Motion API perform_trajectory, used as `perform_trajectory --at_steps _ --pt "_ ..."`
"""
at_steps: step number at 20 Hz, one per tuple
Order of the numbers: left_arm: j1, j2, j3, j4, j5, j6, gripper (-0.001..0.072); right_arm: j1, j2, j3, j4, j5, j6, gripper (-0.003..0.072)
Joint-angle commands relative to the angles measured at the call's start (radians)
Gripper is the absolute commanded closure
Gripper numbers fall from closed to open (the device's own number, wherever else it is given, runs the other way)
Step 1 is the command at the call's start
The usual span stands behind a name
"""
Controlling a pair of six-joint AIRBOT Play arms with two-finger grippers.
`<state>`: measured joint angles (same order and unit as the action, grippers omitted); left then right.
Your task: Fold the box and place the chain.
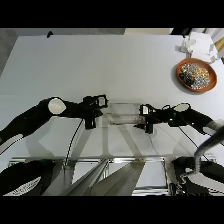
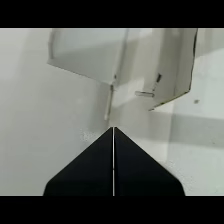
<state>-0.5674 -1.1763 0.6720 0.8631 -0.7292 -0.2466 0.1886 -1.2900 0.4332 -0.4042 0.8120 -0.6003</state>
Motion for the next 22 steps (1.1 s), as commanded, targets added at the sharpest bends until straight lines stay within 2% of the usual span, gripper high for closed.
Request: perform_trajectory --at_steps 1,5,7,9,10,12,16,22 --pt "-0.005 -0.109 0.000 -0.014 -0.020 -0.005 0.0703 0.000 0.000 0.001 0.000 0.000 0.000 0.0284" --pt "-0.003 -0.154 0.000 0.060 -0.015 -0.003 0.0693 0.000 0.000 0.001 0.000 0.000 0.000 0.0284" --pt "0.005 -0.154 0.000 0.066 0.001 0.025 0.0576 0.000 0.000 0.001 0.000 0.000 0.000 0.0284" --pt "0.014 -0.154 0.000 0.065 0.039 0.081 0.0395 0.000 0.000 0.001 0.000 0.000 0.000 0.0284" --pt "0.014 -0.154 0.000 0.065 0.063 0.119 0.0327 0.000 0.000 0.001 0.000 0.000 0.000 0.0284" --pt "0.011 -0.154 0.000 0.044 0.093 0.222 0.0312 0.000 0.000 0.001 0.000 0.000 0.000 0.0284" --pt "-0.012 -0.154 0.000 -0.023 0.089 0.430 0.0317 0.000 0.000 0.001 0.000 0.000 0.000 0.0284" --pt "-0.050 -0.154 0.000 -0.111 0.084 0.517 0.0323 0.000 0.000 0.001 0.000 0.000 0.000 0.0284"
